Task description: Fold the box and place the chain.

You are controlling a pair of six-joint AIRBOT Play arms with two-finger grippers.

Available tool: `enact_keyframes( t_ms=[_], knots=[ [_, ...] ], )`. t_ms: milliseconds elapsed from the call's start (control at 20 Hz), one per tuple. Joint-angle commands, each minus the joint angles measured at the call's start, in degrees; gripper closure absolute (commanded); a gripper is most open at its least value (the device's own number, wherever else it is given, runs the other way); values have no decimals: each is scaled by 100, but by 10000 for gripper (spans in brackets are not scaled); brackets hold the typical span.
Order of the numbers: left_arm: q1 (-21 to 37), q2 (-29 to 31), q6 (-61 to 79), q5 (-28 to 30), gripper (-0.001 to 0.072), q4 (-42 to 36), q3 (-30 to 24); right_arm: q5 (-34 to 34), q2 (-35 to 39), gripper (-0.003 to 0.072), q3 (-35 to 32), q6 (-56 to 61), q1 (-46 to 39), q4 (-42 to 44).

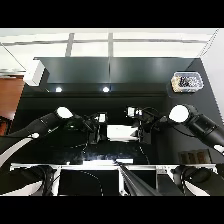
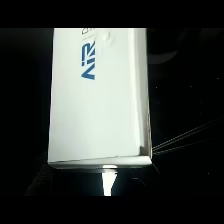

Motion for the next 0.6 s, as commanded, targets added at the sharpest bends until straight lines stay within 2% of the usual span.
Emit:
enact_keyframes(
  t_ms=[0,400,450,550],
  knots=[
    [4,-2,9,-2,289,9,0,-74,4,441,15,118,39,-15],
    [4,-2,9,-2,290,11,0,98,2,439,7,162,44,-26],
    [4,-2,9,-2,290,11,0,94,0,414,7,195,55,-31],
    [4,-2,9,-2,290,11,0,96,-2,411,4,195,55,-35]
  ],
)
